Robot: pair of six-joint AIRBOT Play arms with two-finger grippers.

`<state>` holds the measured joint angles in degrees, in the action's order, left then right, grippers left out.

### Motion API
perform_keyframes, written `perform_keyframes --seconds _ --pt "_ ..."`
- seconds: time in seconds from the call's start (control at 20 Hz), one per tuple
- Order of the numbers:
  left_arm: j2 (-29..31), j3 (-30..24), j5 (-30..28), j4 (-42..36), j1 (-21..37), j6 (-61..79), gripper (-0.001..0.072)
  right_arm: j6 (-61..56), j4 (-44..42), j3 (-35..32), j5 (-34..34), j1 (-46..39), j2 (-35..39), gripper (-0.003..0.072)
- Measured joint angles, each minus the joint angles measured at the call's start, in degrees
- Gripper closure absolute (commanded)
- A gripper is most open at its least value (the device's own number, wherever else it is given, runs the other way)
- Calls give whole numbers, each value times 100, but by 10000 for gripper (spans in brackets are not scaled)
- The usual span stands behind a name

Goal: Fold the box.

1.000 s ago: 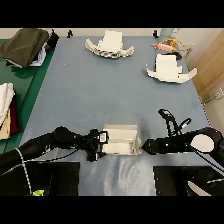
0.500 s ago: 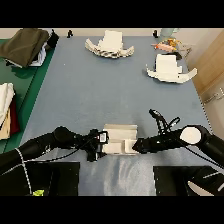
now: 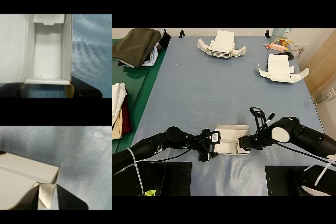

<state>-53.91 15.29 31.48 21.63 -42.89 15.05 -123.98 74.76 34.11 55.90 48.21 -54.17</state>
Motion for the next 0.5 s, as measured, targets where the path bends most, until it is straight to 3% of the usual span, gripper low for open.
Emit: perform_keyframes --seconds 0.3,0.45,0.5 --pt "0 0 2 0 0 0 201 -1902 1346 997 848 994 -1191 367" --pt "0 0 0 0 0 0 201 -2352 1606 1226 1040 1132 -1545 519" --pt "0 0 0 2 0 -2 201 -2468 1665 1268 1106 1156 -1615 661"
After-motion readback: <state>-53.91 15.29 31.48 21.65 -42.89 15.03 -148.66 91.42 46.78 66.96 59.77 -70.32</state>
